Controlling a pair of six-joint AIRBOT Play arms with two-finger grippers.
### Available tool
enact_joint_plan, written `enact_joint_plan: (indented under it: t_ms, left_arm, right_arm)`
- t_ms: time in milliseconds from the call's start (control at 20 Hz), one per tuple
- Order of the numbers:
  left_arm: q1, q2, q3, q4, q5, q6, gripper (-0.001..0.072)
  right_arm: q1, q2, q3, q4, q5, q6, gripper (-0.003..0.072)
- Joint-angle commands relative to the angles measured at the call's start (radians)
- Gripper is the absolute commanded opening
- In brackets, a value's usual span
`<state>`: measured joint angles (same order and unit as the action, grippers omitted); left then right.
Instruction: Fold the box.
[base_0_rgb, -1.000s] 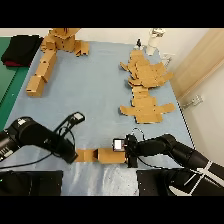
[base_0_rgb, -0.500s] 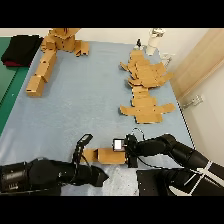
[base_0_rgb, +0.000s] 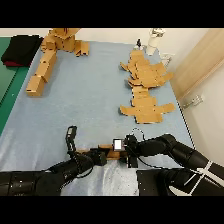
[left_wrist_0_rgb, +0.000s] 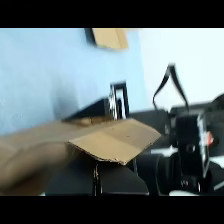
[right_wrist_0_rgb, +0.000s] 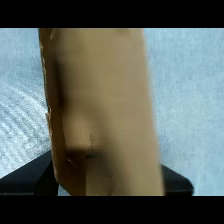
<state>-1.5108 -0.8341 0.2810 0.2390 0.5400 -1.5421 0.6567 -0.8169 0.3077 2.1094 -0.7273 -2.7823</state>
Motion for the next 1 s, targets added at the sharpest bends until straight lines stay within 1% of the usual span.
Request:
enact_joint_plan:
  t_ms: [0, 150, 300, 450, 600, 700, 950]
  left_arm:
    - [-0.007, -0.015, 0.0, 0.004, 0.158, -0.003, 0.0012]
    - [0.002, -0.051, 0.001, -0.014, 0.126, -0.003, 0.0012]
    - [0.052, -0.111, 0.021, -0.026, -0.005, 0.002, 0.0012]
    - [0.096, -0.148, 0.047, -0.026, -0.077, 0.037, 0.0011]
    - [0.163, -0.159, 0.048, -0.026, -0.159, 0.079, 0.0012]
    - [0.195, -0.158, 0.051, -0.026, -0.187, 0.105, 0.0012]
    - [0.228, -0.158, 0.081, -0.026, -0.196, 0.169, 0.0011]
  right_arm:
    - [0.0, 0.001, 0.0, 0.0, -0.008, 0.0, 0.0447]
    - [0.0, 0.001, 0.0, 0.0, -0.008, 0.0, 0.0447]
    - [0.0, 0.001, 0.0, 0.0, -0.008, 0.0, 0.0447]
    - [0.0, 0.001, 0.0, 0.0, -0.016, 0.0, 0.0447]
    - [0.0, 0.002, 0.0, 0.0, -0.015, 0.0, 0.0447]
    - [0.0, 0.002, 0.0, 0.0, -0.015, 0.0, 0.0447]
    - [0.0, 0.002, 0.0, 0.0, -0.019, 0.0, 0.0452]
